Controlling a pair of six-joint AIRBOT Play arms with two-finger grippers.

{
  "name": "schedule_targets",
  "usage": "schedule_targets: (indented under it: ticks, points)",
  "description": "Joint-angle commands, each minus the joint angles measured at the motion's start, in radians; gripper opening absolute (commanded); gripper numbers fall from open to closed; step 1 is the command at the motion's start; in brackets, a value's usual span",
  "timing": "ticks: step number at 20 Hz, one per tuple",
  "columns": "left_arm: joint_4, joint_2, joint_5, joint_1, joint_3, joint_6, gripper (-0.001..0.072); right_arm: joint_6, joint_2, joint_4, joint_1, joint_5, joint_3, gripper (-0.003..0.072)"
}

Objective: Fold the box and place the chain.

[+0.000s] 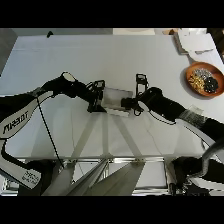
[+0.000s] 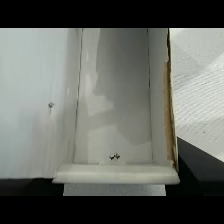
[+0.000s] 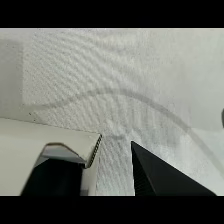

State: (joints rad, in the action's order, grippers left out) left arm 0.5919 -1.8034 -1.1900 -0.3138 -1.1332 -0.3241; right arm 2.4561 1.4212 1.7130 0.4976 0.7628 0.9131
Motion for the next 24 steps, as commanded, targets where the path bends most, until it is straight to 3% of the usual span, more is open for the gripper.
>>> schedule_targets:
  ticks: [1, 3, 4, 6, 7, 9, 10, 11, 12, 13, 18, 21, 24]
  points:
    - [0.0, 0.0, 0.0, 0.0, -0.001, -0.002, 0.0367, 0.055, 0.016, 0.006, 0.013, -0.063, 0.002, 0.0336]
    - [0.0, 0.0, 0.0, 0.0, -0.001, -0.001, 0.0367, 0.069, 0.032, 0.006, 0.029, -0.082, 0.002, 0.0333]
    - [0.0, 0.0, 0.0, 0.0, -0.001, -0.001, 0.0367, 0.069, 0.039, 0.008, 0.038, -0.08, 0.002, 0.0282]
    - [0.0, 0.0, 0.0, 0.0, -0.001, -0.001, 0.0367, 0.092, 0.044, 0.018, 0.051, -0.074, 0.003, 0.0141]
    - [0.0, 0.0, 0.0, 0.0, -0.001, -0.001, 0.0367, 0.101, 0.044, 0.021, 0.053, -0.08, 0.003, 0.0009]
    - [0.0, 0.0, 0.0, 0.0, -0.001, -0.001, 0.0367, 0.113, 0.044, 0.021, 0.053, -0.087, 0.003, 0.0013]
    - [0.0, 0.0, 0.0, 0.0, -0.001, -0.001, 0.0367, 0.113, 0.043, 0.021, 0.053, -0.09, 0.003, 0.0019]
    - [0.0, 0.0, 0.0, 0.0, -0.001, -0.001, 0.0367, 0.112, 0.042, 0.021, 0.053, -0.097, 0.003, 0.0154]
    - [0.0, 0.0, 0.0, 0.0, -0.001, -0.002, 0.0367, 0.112, 0.037, 0.02, 0.053, -0.108, 0.003, 0.0349]
    - [0.0, 0.0, 0.0, 0.0, -0.001, -0.001, 0.0367, 0.11, 0.029, 0.017, 0.053, -0.125, 0.003, 0.0473]
    - [0.0, 0.0, 0.0, 0.0, -0.001, -0.001, 0.0367, 0.089, -0.09, 0.017, 0.05, -0.106, 0.003, 0.0475]
    - [0.0, 0.0, 0.0, 0.0, -0.001, -0.002, 0.0367, 0.048, -0.209, 0.016, 0.048, -0.038, 0.003, 0.0475]
    - [0.0, 0.0, 0.0, 0.0, -0.001, -0.002, 0.0367, -0.032, -0.348, 0.024, 0.048, -0.051, 0.003, 0.0473]
